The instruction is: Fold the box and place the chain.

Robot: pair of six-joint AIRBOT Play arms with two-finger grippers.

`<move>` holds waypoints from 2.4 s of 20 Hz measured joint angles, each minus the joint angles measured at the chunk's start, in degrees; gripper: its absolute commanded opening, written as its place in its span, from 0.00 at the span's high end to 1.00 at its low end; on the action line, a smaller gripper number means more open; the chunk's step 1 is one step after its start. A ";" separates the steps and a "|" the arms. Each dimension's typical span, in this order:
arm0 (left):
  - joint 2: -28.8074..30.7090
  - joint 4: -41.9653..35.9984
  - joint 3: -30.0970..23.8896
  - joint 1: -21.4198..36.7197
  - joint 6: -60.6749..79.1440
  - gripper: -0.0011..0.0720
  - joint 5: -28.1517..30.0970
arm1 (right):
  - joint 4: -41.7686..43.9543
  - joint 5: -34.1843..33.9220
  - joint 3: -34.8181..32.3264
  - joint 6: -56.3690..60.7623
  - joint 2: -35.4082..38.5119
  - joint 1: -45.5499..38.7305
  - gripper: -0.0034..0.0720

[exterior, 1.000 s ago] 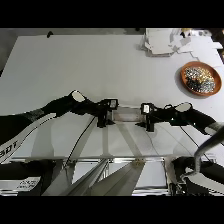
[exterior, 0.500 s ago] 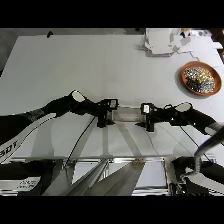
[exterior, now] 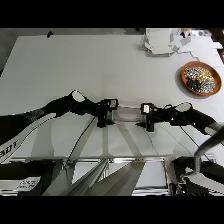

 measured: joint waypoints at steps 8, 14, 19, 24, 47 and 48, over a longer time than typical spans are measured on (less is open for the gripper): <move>0.00 0.17 0.00 -0.02 0.11 0.64 -0.04 | -5.38 0.92 0.00 6.19 3.98 -0.92 0.02; 0.00 0.24 0.00 -0.02 0.22 0.64 -0.11 | -14.88 3.37 0.00 17.84 12.55 -7.43 0.05; 0.00 0.24 0.00 -0.02 0.20 0.64 -0.24 | -13.73 7.17 -0.02 22.67 21.20 -10.69 0.20; 0.00 0.24 0.00 -0.02 0.20 0.64 -0.26 | -4.55 11.23 -0.02 23.65 23.71 -9.14 0.93; 0.00 0.07 0.00 0.00 0.09 0.64 -0.28 | 10.40 -15.32 0.02 26.47 6.19 3.15 0.93; 0.00 0.09 0.00 0.00 0.11 0.64 -0.26 | 10.36 -14.58 0.02 26.67 6.36 3.15 0.93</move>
